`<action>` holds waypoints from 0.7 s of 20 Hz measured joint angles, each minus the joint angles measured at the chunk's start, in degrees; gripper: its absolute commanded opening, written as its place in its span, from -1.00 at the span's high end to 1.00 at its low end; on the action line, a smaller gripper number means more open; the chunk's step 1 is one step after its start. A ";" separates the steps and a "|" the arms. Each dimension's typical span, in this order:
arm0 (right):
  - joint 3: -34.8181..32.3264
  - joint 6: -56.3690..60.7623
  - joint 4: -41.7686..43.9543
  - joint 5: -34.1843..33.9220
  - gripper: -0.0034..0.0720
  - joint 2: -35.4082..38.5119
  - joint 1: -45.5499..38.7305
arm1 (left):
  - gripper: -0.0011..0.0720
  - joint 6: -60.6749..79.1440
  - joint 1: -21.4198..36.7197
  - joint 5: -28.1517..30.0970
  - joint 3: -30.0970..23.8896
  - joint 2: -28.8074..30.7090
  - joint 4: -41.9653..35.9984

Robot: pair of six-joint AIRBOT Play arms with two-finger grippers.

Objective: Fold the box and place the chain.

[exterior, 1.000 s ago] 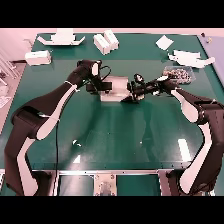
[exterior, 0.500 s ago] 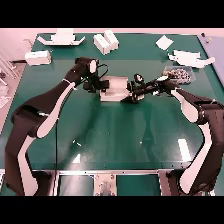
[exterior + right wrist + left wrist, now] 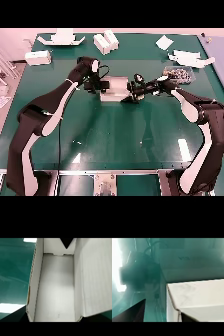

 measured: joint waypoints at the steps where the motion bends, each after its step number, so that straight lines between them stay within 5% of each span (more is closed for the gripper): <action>1: 0.00 0.00 0.00 0.00 -0.49 0.00 0.00 | -0.41 0.00 -0.22 -0.04 0.04 -0.13 0.09; 13: 0.00 0.00 0.02 -0.02 -0.49 0.00 0.00 | -0.40 0.24 -1.36 0.00 1.09 -1.22 0.20; 14: 0.00 0.00 0.02 -0.02 -0.49 0.00 0.00 | -0.23 0.28 -1.36 -0.11 1.11 -1.25 0.33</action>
